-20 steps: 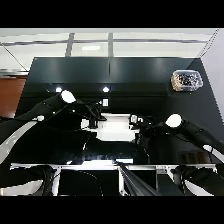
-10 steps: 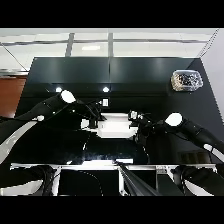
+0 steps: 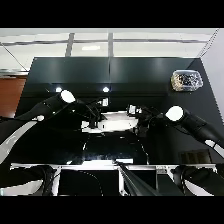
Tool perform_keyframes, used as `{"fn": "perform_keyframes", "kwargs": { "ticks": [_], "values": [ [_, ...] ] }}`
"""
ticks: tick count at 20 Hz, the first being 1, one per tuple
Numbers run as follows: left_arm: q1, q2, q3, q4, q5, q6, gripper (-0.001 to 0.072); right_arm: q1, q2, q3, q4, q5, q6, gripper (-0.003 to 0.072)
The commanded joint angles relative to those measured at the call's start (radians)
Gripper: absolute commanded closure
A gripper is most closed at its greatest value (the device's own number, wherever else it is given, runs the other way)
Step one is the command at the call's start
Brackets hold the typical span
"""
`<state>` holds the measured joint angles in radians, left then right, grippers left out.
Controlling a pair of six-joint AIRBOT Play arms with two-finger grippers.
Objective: Fold the box and place the chain.
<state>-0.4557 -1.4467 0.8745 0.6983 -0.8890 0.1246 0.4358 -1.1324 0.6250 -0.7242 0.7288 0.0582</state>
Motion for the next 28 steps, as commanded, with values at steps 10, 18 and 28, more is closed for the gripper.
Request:
{"fn": "perform_keyframes", "kwargs": {
  "ticks": [10,18,28],
  "values": [
    [0.000,0.001,0.001,0.000,-0.009,-0.001,0.0682,-0.002,0.016,0.010,-0.055,-0.123,-0.005,-0.0013],
    [0.000,0.001,0.001,0.000,-0.007,0.000,0.0682,-0.002,-0.028,-0.007,0.034,-0.006,-0.042,-0.0013],
    [0.000,0.001,0.001,0.000,-0.005,0.000,0.0682,-0.075,-0.150,-0.010,0.108,0.032,-0.254,-0.0013]
  ]
}}
